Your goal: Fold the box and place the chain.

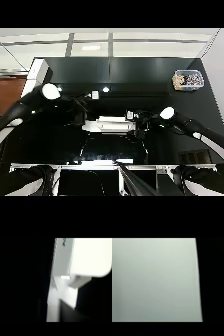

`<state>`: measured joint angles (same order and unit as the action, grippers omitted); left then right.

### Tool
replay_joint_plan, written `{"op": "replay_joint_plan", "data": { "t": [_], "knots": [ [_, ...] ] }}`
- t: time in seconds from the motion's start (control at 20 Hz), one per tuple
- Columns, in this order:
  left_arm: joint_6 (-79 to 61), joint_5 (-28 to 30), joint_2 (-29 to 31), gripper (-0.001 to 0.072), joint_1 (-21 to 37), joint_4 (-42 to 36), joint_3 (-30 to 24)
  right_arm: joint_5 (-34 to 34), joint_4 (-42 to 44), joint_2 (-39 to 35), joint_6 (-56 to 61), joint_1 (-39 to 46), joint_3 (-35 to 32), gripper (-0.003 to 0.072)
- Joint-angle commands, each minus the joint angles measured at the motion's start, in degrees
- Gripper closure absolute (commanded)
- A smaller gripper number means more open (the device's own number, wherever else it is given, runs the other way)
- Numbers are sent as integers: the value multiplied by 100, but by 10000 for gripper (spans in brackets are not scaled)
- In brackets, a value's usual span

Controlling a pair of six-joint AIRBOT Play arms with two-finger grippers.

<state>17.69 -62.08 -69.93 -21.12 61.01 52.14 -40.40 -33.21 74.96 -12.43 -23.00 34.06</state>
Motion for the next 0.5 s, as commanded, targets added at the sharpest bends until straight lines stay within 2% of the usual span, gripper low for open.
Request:
{"op": "replay_joint_plan", "data": {
  "t": [0.0, 0.1, 0.2, 0.25, 0.35, 0.45],
  "knots": [
    [1829, -1182, 601, 682, 223, 846, -4, -9, -4, -2, -2, -4, -2, 502],
    [2514, -1493, 761, 683, 221, 232, -142, -9, 0, -2, 0, -4, -2, 501],
    [3460, -1467, 787, 682, 37, -542, -476, -9, -2, -2, 0, -4, -2, 501],
    [3595, -1274, 782, 681, -116, -881, -730, -9, -2, -2, 0, -4, -2, 502],
    [3637, -345, 782, 681, -498, -1880, -1370, -9, -2, -2, -2, -4, -2, 502],
    [3058, 413, 769, 679, -741, -2498, -1738, -9, -2, -2, -2, -4, -2, 501]
  ]
}}
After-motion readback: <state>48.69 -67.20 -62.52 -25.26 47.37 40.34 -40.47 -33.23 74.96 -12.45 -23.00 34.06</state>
